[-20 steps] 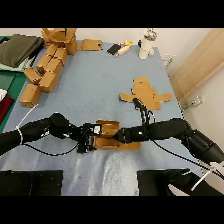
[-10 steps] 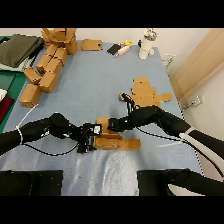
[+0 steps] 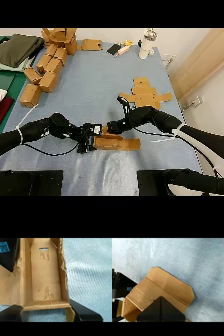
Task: Fold the box.
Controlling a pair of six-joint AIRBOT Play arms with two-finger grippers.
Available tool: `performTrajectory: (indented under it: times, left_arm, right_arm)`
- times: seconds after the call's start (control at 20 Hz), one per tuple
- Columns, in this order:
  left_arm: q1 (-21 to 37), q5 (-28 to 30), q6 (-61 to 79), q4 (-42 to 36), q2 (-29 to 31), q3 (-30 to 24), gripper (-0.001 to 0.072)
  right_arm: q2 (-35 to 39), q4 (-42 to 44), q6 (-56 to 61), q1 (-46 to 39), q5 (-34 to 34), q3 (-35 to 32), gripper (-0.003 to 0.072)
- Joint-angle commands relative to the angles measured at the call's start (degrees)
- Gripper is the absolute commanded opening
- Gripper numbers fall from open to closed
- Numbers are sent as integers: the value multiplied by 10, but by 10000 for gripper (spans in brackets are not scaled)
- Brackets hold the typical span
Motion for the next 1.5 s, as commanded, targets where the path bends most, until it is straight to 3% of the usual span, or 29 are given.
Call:
performTrajectory:
  times: [0.0, 0.15, 0.35, 0.55, 0.65, 0.7, 0.75, 0.8, 0.85, 1.0, 1.2, 1.45]
  left_arm:
    - [0, 0, 0, 0, 0, 0, 531]
    - [1, 0, 0, 0, 0, 0, 531]
    - [0, 0, 0, 0, 0, 0, 531]
    - [1, 0, 0, 0, 0, 0, 530]
    - [0, 0, 0, 0, 0, 0, 530]
    - [0, 0, 0, 0, 0, 0, 531]
    - [0, 0, 0, 0, 0, 0, 531]
    - [0, 0, 0, 0, 0, 0, 531]
    - [1, 0, 0, 0, 0, 0, 531]
    - [0, 0, 0, 0, 0, 0, 531]
    - [0, 0, 0, 0, 0, 0, 530]
    - [1, 0, 0, 0, 0, 0, 530]
  right_arm:
    - [-2, -9, -29, -1, -1, 8, 3]
    - [28, -60, -32, -10, -18, 55, 3]
    - [122, -119, -24, -15, -93, 89, 3]
    - [221, -156, -15, -11, -193, 33, 3]
    - [270, -158, -85, 0, -241, -19, 5]
    - [290, -162, -134, 5, -263, -46, 88]
    - [305, -179, -165, 10, -264, -70, 398]
    - [315, -201, -206, 14, -251, -92, 617]
    - [317, -222, -253, 15, -227, -112, 649]
    - [293, -276, -340, 15, -118, -138, 649]
    - [250, -252, -427, 15, -21, -138, 649]
    - [230, -156, -544, 15, -5, -139, 641]
